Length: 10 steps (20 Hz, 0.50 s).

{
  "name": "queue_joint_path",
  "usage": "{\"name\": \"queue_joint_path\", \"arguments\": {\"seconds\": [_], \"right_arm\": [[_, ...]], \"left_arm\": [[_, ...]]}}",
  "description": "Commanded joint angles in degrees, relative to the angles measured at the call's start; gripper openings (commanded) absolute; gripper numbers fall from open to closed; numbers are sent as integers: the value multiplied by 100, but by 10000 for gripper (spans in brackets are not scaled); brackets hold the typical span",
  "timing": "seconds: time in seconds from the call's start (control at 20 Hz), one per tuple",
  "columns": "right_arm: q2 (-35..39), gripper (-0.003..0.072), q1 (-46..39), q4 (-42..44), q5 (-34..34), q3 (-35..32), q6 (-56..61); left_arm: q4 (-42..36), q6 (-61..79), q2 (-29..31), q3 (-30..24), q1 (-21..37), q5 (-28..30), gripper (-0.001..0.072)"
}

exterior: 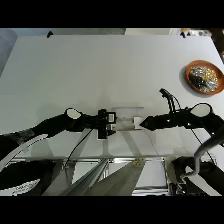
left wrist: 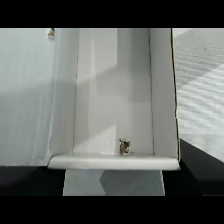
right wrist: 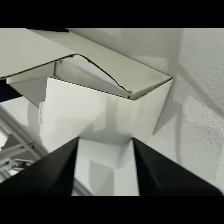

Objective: Fold the box and place the chain.

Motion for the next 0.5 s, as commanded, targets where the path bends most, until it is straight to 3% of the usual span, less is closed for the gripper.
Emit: {"name": "queue_joint_path", "arguments": {"seconds": [0.0,0.45], "right_arm": [[35,476,382,-581,-579,2,564],[-184,479,1178,-966,-1193,282,1480]], "left_arm": [[0,2,-2,-2,0,0,373],[0,2,-2,-2,0,0,373]]}}
